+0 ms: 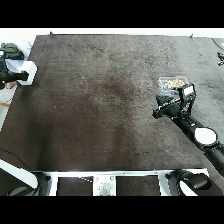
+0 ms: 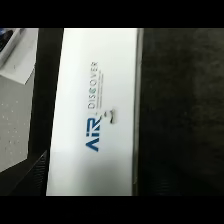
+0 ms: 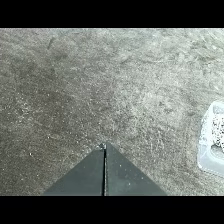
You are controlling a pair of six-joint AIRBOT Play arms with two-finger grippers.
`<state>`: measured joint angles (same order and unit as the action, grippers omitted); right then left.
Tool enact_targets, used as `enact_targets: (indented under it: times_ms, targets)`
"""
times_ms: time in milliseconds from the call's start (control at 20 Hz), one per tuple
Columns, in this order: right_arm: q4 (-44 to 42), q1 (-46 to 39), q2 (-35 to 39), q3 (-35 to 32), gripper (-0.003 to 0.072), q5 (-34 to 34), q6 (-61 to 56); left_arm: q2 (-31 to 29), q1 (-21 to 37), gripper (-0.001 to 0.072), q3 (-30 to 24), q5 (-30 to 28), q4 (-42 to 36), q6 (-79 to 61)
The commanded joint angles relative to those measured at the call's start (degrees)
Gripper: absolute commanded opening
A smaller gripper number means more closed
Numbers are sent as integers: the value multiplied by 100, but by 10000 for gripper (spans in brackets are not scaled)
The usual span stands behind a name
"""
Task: Fold the box and place the chain.
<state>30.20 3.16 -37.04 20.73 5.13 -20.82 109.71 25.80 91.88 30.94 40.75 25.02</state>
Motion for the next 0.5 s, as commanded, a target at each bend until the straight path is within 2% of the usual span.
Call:
enact_targets:
  times_ms: [0,50,100,150,200,300,450]
  targets:
    - [22,-2,0,-2,-11,-9,4,-474,-4,714,280,1021,-7,2]
    - [48,-2,0,-2,-11,-55,7,-669,-4,715,398,1303,-111,7]
    - [48,0,0,-2,-11,-98,4,-859,-4,676,490,1480,-278,37]
    - [46,-2,0,-2,-12,-168,4,-1084,-4,302,557,1650,-407,107]
    - [46,0,0,-2,-11,-247,4,-1314,-4,16,560,1685,-603,105]
    - [46,0,0,-2,-11,-380,4,-1742,0,8,560,1650,-1248,205]
    - [46,-2,0,-2,-11,-590,4,-2332,0,6,507,1598,-1810,-17]
